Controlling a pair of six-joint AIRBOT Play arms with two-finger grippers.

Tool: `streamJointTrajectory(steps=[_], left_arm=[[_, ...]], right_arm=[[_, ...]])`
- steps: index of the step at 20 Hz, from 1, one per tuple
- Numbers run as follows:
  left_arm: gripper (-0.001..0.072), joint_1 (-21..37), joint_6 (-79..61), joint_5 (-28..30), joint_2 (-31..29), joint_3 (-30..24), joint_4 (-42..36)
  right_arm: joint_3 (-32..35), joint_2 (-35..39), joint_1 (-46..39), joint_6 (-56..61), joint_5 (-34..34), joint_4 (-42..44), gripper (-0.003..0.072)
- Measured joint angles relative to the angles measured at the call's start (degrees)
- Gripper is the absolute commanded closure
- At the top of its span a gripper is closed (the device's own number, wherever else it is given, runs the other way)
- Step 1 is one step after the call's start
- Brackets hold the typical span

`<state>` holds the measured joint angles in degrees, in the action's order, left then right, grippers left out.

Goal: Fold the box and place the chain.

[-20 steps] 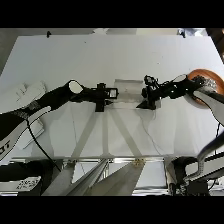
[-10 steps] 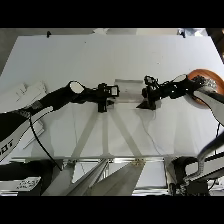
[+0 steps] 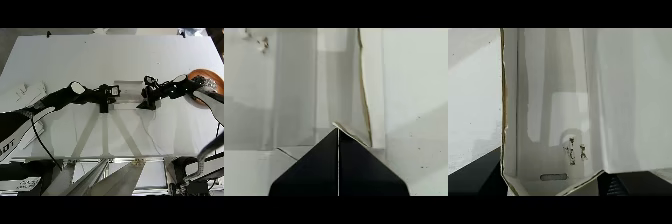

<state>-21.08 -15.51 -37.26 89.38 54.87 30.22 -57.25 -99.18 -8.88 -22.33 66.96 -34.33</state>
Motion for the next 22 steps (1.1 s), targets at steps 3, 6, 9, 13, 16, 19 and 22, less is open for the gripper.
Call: streamJointTrajectory(steps=[3,6,9,13,16,19,22], left_arm=[[0.0696,0.7,0.3,-0.1,-3.5,0.0,0.3],[0.0695,3.2,4.0,-0.8,-8.7,0.0,0.7],[0.0697,7.6,17.2,-2.0,-14.1,0.0,4.9],[0.07,13.0,43.0,-8.2,-16.9,0.0,20.4],[0.0701,14.6,56.3,-14.7,-15.0,0.0,27.3],[0.0701,14.1,65.5,-18.0,-10.6,0.0,28.3],[0.07,12.3,75.7,-17.7,-5.9,0.0,28.5]], right_arm=[[0.0,0.0,0.0,0.0,0.0,0.0,0.0389],[0.0,0.0,0.0,0.0,0.0,-0.1,0.0389],[0.0,0.0,0.0,0.0,0.0,-0.1,0.0389],[0.0,0.0,0.0,0.0,0.0,-0.1,0.0389],[0.0,0.0,0.0,0.0,0.0,-0.2,0.0389],[0.0,0.0,0.0,0.0,0.1,-0.2,0.0389],[0.0,0.0,0.0,-0.1,0.1,-0.2,0.0389]])
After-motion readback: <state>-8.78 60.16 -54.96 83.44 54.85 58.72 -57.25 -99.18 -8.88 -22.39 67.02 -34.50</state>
